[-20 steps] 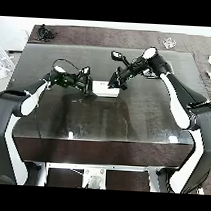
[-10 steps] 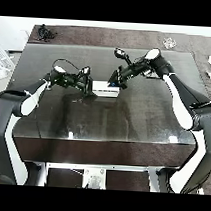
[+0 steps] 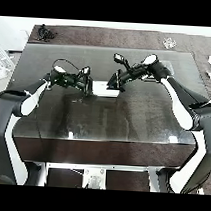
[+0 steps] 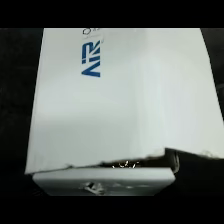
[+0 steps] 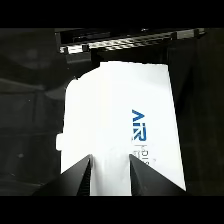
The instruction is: Fold the box and place the chain.
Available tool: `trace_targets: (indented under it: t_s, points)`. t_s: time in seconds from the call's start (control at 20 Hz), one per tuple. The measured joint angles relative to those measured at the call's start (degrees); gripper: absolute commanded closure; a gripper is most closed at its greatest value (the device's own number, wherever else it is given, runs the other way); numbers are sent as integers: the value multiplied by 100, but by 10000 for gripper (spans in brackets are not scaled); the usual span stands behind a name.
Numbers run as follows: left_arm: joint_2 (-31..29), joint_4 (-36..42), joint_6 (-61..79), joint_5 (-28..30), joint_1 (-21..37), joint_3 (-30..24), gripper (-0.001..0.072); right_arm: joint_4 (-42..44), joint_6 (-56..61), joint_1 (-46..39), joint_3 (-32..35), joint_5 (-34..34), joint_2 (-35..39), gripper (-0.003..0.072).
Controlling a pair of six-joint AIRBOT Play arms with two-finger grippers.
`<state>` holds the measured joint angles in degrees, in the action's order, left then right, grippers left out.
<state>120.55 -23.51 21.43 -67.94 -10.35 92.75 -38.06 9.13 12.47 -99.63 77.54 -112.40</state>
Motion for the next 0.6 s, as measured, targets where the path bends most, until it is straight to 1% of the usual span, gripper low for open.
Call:
trace_targets:
  t_s: [0.4, 0.5, 0.6]
  points:
    - [0, 2, 0, -2, 0, 0, 70, 20, -256, 7, 37, -149, 308, 387]
    - [0, 2, 0, -2, 0, 2, 70, 15, -337, 17, 96, -221, 337, 472]
    - [0, 2, 2, -2, 0, 0, 70, 22, -452, 33, 197, -289, 382, 477]
